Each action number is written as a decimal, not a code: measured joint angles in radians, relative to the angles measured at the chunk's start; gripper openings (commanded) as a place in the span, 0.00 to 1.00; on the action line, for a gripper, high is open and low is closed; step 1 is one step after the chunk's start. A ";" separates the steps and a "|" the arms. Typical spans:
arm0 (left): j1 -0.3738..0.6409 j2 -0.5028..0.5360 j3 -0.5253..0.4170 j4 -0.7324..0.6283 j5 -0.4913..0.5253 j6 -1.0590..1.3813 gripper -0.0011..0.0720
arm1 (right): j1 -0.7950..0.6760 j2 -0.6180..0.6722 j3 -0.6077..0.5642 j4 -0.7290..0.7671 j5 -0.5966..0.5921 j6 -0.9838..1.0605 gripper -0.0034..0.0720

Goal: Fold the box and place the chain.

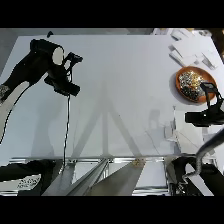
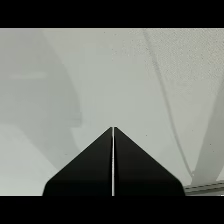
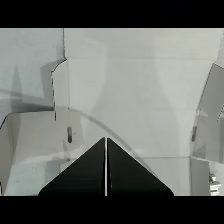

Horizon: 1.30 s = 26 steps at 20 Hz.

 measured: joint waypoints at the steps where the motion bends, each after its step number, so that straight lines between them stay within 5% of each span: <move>1: 0.000 0.000 0.000 0.000 0.000 0.000 0.03 | 0.000 0.000 0.000 0.000 0.000 0.000 0.06; 26: 0.000 0.000 0.000 0.000 0.000 0.000 0.03 | 0.000 0.000 0.000 0.040 -0.035 0.002 0.06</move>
